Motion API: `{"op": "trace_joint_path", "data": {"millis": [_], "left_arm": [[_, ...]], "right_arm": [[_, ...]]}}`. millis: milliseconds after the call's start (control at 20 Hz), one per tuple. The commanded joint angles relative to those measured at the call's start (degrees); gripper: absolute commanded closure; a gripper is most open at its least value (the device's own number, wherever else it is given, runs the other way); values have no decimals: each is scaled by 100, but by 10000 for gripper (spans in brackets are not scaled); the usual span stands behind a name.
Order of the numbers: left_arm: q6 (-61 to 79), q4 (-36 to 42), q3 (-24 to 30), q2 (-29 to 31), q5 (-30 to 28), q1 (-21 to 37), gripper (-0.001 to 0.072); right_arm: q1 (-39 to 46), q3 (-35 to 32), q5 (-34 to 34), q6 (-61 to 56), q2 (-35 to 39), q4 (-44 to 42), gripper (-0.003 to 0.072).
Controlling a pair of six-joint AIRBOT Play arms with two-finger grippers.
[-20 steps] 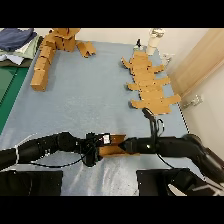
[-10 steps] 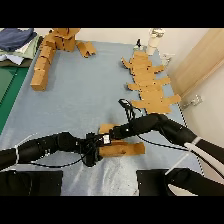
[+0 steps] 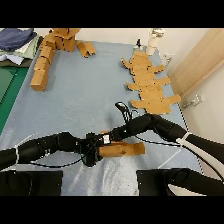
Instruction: Fold the box.
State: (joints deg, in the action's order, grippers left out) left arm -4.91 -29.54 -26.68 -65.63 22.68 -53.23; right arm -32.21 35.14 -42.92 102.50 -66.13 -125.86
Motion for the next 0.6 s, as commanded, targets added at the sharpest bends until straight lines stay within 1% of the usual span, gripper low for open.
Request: {"op": "trace_joint_path", "data": {"millis": [0, 150, 250, 300, 400, 450, 550], "left_arm": [[0, -2, -4, -4, -2, 0, 264], [2, -2, -4, -4, -2, 0, 264], [2, -2, -4, -4, -4, 0, 264], [2, -2, -4, -4, -4, 0, 264], [0, -2, -4, -4, -2, 0, 264], [2, -2, -4, -4, -2, 0, 264], [2, -2, -2, -4, -2, 0, 264]], "right_arm": [[-7, -9, -2, 63, -24, 11, 687], [0, 2, 44, 197, 15, 24, 687], [57, 149, -85, 297, 326, 490, 687], [98, 260, -256, 299, 619, 861, 687], [114, 356, -732, 297, 1333, 1672, 687], [114, 337, -1080, 297, 1685, 1902, 687], [107, 212, -1917, 299, 2382, 1954, 687]]}}
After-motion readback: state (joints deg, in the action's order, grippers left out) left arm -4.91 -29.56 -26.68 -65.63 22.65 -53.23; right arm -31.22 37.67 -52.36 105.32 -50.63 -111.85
